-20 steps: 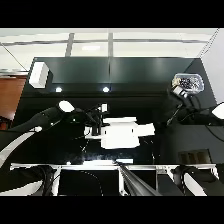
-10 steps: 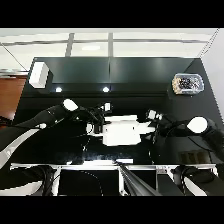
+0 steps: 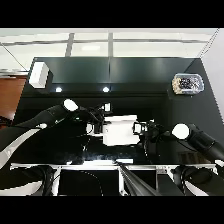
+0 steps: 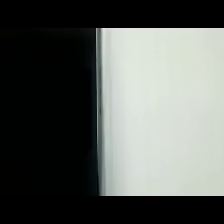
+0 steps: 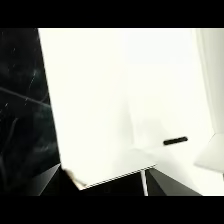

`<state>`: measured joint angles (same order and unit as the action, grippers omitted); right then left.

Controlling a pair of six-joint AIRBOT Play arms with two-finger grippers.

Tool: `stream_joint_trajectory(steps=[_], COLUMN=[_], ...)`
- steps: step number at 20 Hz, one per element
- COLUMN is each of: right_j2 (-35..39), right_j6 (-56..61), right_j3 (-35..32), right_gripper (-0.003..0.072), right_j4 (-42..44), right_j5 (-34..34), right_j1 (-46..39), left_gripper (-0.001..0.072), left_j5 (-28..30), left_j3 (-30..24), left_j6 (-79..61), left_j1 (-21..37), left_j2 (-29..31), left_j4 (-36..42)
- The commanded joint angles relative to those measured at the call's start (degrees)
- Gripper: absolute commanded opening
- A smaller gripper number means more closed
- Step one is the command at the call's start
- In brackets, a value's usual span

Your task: Fold the box and place the chain.

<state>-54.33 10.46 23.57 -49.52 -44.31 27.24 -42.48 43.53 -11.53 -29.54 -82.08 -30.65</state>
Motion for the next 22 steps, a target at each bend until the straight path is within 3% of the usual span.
stream_joint_trajectory(steps=[1, 8, 22], right_j2=[-0.63, -0.5, -1.38], right_j6=[-0.44, -0.48, -8.11], right_j3=[0.92, 5.35, 6.05], right_gripper=[0.0603, 0.0603, 0.0603], right_j4=[2.54, 0.81, 12.37], right_j5=[5.95, 5.33, 4.76], right_j1=[2.16, 2.12, -8.22], left_gripper=[0.0027, 0.0027, 0.0026], left_j5=[0.02, 0.04, 0.04], left_j3=[0.07, 0.07, 0.46], left_j6=[0.0, -0.02, -0.04], left_j1=[0.0, 0.0, 0.0], left_j2=[-0.04, -0.04, -0.04], left_j4=[-0.04, -0.07, -0.66])
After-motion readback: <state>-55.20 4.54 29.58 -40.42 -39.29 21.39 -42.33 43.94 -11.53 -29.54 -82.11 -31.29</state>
